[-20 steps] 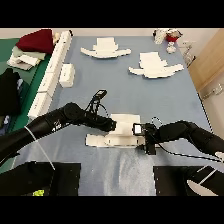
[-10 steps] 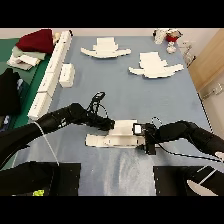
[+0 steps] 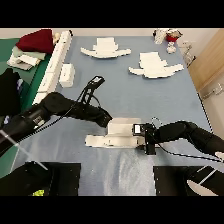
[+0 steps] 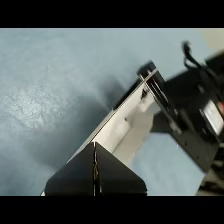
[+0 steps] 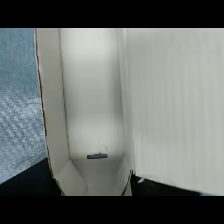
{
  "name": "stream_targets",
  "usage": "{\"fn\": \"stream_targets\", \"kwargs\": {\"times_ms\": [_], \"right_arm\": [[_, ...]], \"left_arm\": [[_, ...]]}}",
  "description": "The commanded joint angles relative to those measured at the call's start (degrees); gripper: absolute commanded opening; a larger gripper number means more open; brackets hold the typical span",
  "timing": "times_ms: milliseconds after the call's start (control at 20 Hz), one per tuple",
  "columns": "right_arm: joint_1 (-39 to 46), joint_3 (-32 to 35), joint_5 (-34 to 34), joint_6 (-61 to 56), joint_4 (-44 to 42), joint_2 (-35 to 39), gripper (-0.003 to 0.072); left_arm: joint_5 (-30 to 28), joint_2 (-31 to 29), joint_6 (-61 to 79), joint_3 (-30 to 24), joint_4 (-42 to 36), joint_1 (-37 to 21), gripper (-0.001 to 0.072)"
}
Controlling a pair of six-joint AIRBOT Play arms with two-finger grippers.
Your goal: Fold the box.
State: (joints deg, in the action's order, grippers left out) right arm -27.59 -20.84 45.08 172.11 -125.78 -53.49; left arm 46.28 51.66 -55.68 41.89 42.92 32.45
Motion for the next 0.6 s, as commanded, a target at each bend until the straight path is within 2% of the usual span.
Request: {"fn": "stream_targets", "kwargs": {"times_ms": [0, 100, 250, 400, 450, 500, 550], "right_arm": [[-0.02, -0.04, -0.04, -0.09, 0.0, 0.07, 0.0546], [-0.02, -0.04, -0.04, -0.09, 0.0, 0.07, 0.0546], [-0.02, -0.04, -0.02, -0.09, 0.0, 0.07, 0.0546], [-0.04, -0.04, -0.02, -0.09, 0.0, 0.07, 0.0546], [-0.02, -0.04, -0.02, -0.09, 0.0, 0.07, 0.0546], [-0.02, -0.04, -0.04, -0.09, 0.0, 0.07, 0.0546], [-0.02, -0.04, -0.04, -0.11, 0.0, 0.07, 0.0546]], "left_arm": [[11.26, -7.85, 3.98, 0.11, 10.6, -0.63, 0.0011], [14.56, -11.47, 5.38, -1.86, 13.88, -0.61, 0.0011], [14.73, -17.66, 9.18, -6.23, 14.21, -0.63, 0.0011], [15.91, -21.16, 23.5, -10.84, 13.99, -1.9, 0.0013], [15.17, -21.0, 28.35, -12.63, 13.42, -2.93, 0.0081], [13.25, -20.41, 31.91, -14.45, 12.2, -3.67, 0.0443], [9.84, -19.37, 34.47, -16.46, 9.38, -3.96, 0.0665]]}}
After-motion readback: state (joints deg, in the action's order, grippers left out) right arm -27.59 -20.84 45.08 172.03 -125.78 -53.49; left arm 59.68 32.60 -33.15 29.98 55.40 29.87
